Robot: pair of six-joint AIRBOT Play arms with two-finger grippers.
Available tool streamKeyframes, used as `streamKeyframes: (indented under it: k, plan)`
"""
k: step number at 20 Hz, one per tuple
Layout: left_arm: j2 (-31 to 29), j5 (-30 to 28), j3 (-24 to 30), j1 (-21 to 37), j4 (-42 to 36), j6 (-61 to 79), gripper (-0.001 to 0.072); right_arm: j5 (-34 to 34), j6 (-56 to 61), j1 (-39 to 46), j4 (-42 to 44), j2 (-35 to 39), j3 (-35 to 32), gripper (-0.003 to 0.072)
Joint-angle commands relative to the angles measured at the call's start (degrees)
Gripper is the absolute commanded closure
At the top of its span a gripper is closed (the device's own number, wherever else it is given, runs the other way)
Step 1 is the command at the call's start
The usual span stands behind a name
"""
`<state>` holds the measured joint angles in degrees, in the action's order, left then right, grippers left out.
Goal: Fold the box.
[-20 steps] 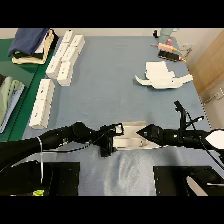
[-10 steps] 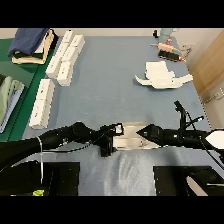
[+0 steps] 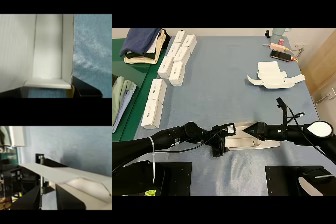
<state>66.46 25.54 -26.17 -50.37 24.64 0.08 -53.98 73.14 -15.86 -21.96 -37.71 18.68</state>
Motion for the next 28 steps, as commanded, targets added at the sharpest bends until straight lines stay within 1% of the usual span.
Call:
streamKeyframes:
  k: [1, 2, 3, 6, 9, 11, 16, 20, 24, 26, 28]
  plan:
    - [0.0, 0.0, 0.0, 0.0, 0.0, 0.1, 0.0285, 0.6, -14.2, -0.3, 10.5, -9.6, 2.6, 0.0409]
    - [0.0, -0.1, 0.0, 0.0, 0.0, 0.1, 0.0285, 0.8, -16.0, -0.3, 10.4, -12.3, 4.7, 0.0497]
    - [0.0, -0.1, 0.0, 0.0, 0.0, 0.1, 0.0285, 1.5, -17.5, -0.3, 10.2, -14.3, 6.6, 0.0531]
    - [0.0, -0.1, 0.0, 0.0, 0.0, 0.1, 0.0285, 5.6, -17.5, -0.3, 2.6, -19.2, 10.6, 0.0531]
    - [0.0, -0.1, 0.0, 0.0, 0.0, 0.1, 0.0285, 5.5, -17.5, -0.3, -2.7, -23.6, 10.9, 0.0531]
    - [0.0, -0.1, 0.0, 0.0, 0.0, 0.1, 0.0285, 5.4, -17.8, -0.3, -4.5, -25.9, 10.9, 0.0531]
    - [0.0, -0.1, -0.1, 0.0, 0.0, 0.1, 0.0286, 6.0, -19.8, -0.3, -6.0, -27.0, 10.1, 0.0531]
    - [0.0, -0.1, -0.1, 0.0, 0.0, 0.1, 0.0285, 6.6, -20.3, -0.3, -5.9, -27.0, 8.5, 0.0531]
    - [0.0, 0.0, -0.1, 0.0, 0.0, 0.1, 0.0285, 6.6, -20.9, -0.3, -5.2, -26.9, 8.5, 0.0531]
    - [0.0, 0.0, -0.1, 0.0, 0.0, 0.1, 0.0286, 6.5, -21.8, -0.3, -3.8, -26.3, 8.6, 0.0531]
    - [0.0, 0.0, -0.1, 0.0, 0.0, 0.1, 0.0286, 6.3, -22.2, -0.3, -3.7, -24.2, 9.2, 0.0531]
